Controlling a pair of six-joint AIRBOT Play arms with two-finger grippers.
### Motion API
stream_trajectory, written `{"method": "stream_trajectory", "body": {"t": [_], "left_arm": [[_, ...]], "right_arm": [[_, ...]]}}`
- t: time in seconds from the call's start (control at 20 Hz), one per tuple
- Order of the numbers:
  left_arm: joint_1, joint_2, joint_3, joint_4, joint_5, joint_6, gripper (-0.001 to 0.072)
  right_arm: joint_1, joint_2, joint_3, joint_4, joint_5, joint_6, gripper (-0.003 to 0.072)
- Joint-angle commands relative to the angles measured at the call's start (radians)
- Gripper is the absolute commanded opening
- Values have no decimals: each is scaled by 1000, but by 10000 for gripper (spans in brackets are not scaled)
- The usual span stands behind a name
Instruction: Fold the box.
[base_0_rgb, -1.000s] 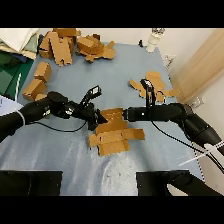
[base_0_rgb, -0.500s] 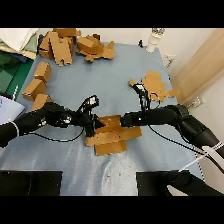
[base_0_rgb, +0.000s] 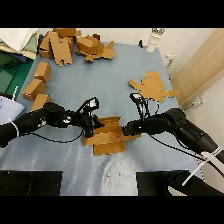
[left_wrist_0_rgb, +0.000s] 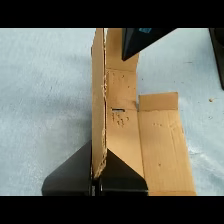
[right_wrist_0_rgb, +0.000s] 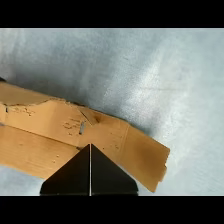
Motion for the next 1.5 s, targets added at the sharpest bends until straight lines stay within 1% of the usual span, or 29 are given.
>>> {"method": "stream_trajectory", "body": {"t": [0.0,0.15,0.35,0.5,0.85,0.95,1.05,1.1,1.2,1.25,1.35,1.45], "left_arm": [[0,0,16,1,-31,39,12],[0,0,43,2,-52,45,12],[0,-14,42,56,-76,63,12],[0,-49,42,57,-76,68,12],[0,-50,42,57,-66,66,13],[0,-50,42,57,-66,63,13],[0,-50,42,56,-66,62,13],[0,-50,42,57,-67,61,13],[0,-50,42,56,-67,62,13],[0,-50,42,56,-68,62,13],[0,-50,42,56,-68,62,13],[0,-50,42,56,-67,62,13]], "right_arm": [[29,3,-34,-46,40,48,4],[29,4,-34,-47,56,55,4],[29,4,-34,-48,49,54,4],[29,4,-34,-48,51,55,4],[29,4,-34,-48,50,54,4],[54,9,-34,-77,31,55,3],[123,34,-34,-158,3,92,3],[174,53,-34,-227,-21,142,3],[300,90,-41,-376,-88,257,3],[375,113,-61,-418,-110,320,3],[535,153,-133,-418,-105,427,3],[740,166,-214,-433,-103,576,3]]}}
